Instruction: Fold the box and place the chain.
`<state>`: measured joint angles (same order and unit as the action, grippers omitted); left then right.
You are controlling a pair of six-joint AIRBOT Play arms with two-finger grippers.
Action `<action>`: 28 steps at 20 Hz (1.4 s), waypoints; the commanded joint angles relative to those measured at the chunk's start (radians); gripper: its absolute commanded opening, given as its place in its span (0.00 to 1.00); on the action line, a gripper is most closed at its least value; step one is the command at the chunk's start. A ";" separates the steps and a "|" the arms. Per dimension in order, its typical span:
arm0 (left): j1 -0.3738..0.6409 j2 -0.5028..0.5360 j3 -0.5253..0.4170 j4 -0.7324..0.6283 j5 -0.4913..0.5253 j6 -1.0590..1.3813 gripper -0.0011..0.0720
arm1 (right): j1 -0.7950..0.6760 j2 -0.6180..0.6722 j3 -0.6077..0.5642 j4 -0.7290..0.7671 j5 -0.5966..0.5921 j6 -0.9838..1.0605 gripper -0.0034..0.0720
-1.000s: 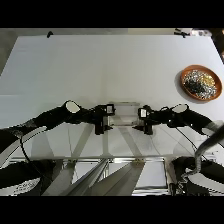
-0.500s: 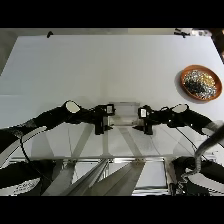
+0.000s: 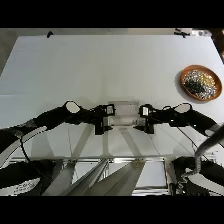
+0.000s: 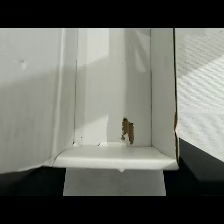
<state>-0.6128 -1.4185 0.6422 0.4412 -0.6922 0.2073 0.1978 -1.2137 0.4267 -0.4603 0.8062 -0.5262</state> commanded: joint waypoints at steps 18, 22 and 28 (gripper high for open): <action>0.000 0.000 0.000 0.001 0.000 0.002 0.52 | -0.084 0.591 0.002 -0.358 0.099 0.595 0.65; 0.000 0.000 0.000 0.001 0.000 0.002 0.52 | -0.084 0.582 0.001 -0.113 0.087 0.563 0.06; 0.000 0.000 0.000 0.002 0.000 0.002 0.52 | -0.006 0.383 0.001 0.013 -0.032 0.574 0.06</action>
<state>-0.6132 -1.4185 0.6422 0.4419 -0.6926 0.2092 0.1436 -0.7517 0.4271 -0.5442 0.8494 0.0452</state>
